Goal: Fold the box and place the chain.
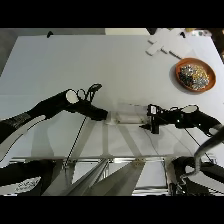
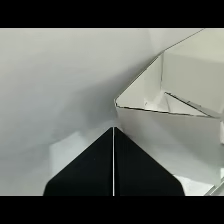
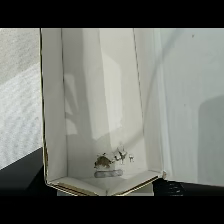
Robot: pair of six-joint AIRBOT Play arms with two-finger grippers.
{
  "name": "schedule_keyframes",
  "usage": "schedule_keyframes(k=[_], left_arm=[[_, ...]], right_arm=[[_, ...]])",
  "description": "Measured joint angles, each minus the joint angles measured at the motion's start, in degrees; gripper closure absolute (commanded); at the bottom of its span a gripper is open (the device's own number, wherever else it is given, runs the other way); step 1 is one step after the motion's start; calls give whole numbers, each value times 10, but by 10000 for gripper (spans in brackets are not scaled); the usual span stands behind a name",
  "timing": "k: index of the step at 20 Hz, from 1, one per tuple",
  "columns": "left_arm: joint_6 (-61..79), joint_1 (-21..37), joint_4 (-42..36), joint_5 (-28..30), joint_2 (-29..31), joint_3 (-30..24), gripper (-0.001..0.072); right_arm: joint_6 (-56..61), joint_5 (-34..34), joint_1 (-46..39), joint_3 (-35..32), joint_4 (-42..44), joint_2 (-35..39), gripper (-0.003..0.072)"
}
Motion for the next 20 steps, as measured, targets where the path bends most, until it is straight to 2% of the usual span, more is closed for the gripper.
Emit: schedule_keyframes(k=[4, 6, 9, 10, 19, 20], left_arm=[[30, 0, -41, -5, 12, 0, 682], [40, 0, -59, -6, 21, 0, 582], [48, -2, -79, -6, 31, 0, 386], [49, -4, -85, -6, 32, 0, 357], [53, -33, -115, 11, 35, 0, 356], [53, -37, -116, 14, 35, 0, 331]], right_arm=[[0, 0, 0, 0, 0, 0, 371], [0, 0, 0, 0, 0, 0, 371], [0, 0, 0, 0, 0, 0, 371], [0, 0, 0, 0, 0, 0, 371], [0, 0, 0, 0, 0, 0, 371], [0, 0, 0, 0, 0, 0, 371]])
